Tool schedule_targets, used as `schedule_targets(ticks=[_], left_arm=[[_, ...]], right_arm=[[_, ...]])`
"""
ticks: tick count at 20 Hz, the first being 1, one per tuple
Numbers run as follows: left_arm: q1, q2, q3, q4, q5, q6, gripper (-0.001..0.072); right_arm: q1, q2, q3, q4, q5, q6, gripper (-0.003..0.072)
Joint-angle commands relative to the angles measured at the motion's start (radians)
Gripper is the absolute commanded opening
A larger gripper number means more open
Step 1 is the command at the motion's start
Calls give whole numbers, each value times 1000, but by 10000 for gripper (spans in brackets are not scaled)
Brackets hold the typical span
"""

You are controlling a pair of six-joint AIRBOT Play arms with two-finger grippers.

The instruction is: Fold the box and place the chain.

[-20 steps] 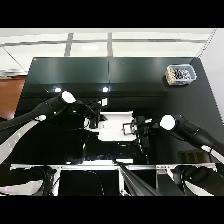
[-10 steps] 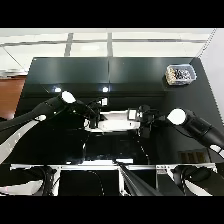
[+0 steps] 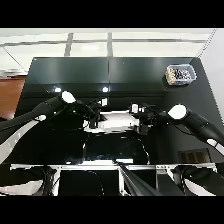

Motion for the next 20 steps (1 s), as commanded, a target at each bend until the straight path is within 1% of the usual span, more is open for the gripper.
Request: schedule_targets(ticks=[1, 6, 10, 12, 14, 16, 20], left_arm=[[-1, 0, 1, 0, 2, 0, 30], [-1, 0, 1, 0, 2, 0, 30], [-1, 0, 1, 0, 2, 0, 29], [-1, 0, 7, 4, -22, -19, 29], [-1, 0, 26, 49, -54, -79, 28], [-1, 0, 37, 110, -58, -121, 28], [-1, 0, 39, 120, -60, -126, 28]], right_arm=[[-4, -68, -12, 89, 51, -127, 707], [-5, -131, -19, 100, 47, -249, 707], [-8, -160, -19, 114, 44, -253, 707], [-8, -170, -19, 117, 43, -253, 707], [-7, -172, -19, 119, 40, -253, 707], [-7, -172, -19, 122, 32, -249, 707], [-7, -172, -19, 129, 14, -237, 707]])
